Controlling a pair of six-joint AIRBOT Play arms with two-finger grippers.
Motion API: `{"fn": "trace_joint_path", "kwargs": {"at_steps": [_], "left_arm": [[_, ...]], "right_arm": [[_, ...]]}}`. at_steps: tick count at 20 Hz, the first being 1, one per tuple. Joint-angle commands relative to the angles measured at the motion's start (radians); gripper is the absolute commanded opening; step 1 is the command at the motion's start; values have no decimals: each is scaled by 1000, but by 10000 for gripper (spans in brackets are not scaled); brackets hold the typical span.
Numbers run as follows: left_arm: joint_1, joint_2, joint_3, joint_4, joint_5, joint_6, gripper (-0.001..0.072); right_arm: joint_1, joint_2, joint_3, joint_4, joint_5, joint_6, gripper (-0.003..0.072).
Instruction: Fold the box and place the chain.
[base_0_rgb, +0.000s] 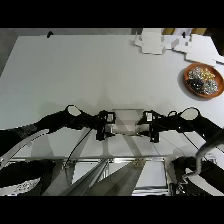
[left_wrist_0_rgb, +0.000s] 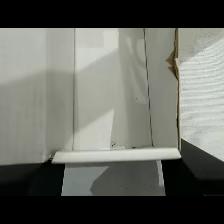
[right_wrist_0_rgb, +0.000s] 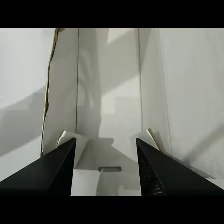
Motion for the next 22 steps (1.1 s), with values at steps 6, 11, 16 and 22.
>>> {"fn": "trace_joint_path", "kwargs": {"at_steps": [6,11,16,22], "left_arm": [[0,1,0,-1,1,0,207],[0,1,0,-1,1,0,207],[0,1,0,-1,1,0,207],[0,1,0,-1,1,0,207]], "right_arm": [[1,242,0,-237,10,417,43],[-83,404,64,-337,10,871,18],[-269,387,100,-621,58,1428,18],[-288,193,85,-550,163,1545,18]]}}
